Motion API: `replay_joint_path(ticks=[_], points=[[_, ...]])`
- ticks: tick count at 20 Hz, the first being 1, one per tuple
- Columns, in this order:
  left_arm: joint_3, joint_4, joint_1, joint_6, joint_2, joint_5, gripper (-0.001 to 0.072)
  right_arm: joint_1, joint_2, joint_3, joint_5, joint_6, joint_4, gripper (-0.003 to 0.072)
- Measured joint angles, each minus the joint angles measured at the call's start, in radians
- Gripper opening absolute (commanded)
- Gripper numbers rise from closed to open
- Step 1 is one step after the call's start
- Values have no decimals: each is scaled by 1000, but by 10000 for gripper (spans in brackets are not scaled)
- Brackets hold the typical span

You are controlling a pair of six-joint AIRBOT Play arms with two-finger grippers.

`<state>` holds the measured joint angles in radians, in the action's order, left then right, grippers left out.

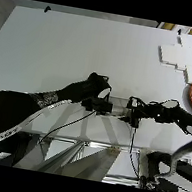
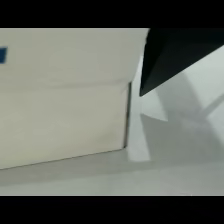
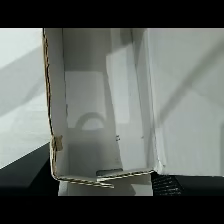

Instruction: Fold the box and place the chain.

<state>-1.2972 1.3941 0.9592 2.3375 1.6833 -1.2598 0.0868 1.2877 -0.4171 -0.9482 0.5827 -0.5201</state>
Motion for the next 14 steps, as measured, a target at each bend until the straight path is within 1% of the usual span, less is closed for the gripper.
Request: replay_joint_path(ticks=[1,3,5,9,10,11,13,14], points=[[0,-2,-3,-18,-18,-15,442,0,0,0,0,0,0,340],[-1,-6,-13,-86,-51,-2,442,0,0,0,0,-1,0,340],[-2,-8,-25,-186,-101,-20,442,0,0,0,0,-2,0,340],[-1,-10,-58,-393,-231,-118,445,0,0,0,0,-2,1,340],[-2,-3,-67,-439,-270,-144,475,0,0,0,0,-2,1,340],[1,11,-74,-481,-301,-156,523,0,0,0,0,-2,1,340],[23,32,-92,-590,-373,-160,541,0,0,0,-1,-2,1,340],[51,29,-102,-675,-406,-145,546,0,0,0,-2,-2,1,340]])
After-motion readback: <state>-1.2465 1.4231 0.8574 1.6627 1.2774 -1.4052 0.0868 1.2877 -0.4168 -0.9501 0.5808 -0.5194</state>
